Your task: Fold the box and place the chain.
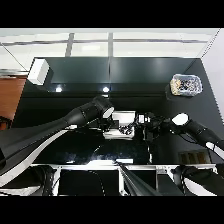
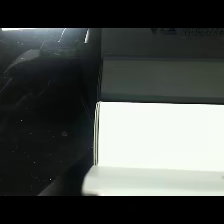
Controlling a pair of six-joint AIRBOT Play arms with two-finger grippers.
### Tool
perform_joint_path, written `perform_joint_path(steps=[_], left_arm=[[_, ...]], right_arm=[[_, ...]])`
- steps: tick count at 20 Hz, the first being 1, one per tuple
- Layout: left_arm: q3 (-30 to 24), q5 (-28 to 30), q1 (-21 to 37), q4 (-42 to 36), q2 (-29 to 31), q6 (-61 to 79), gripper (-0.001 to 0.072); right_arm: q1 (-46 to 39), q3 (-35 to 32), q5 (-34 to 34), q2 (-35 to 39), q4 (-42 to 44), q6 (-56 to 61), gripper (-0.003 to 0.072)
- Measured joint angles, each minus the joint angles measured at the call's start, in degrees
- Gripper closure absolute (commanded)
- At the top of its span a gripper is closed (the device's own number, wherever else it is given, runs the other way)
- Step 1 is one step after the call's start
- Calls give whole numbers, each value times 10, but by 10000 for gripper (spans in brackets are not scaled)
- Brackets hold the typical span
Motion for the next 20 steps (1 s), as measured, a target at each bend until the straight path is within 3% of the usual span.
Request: perform_joint_path(steps=[1,6,14,20], left_arm=[[0,0,0,0,0,0,679],[0,2,0,-1,0,0,679],[0,2,0,-1,0,0,679],[0,2,0,0,0,0,679]], right_arm=[[0,0,0,0,-1,7,680],[0,-1,3,28,-47,98,680],[0,10,53,201,-151,347,680],[0,115,135,273,-165,503,680]])
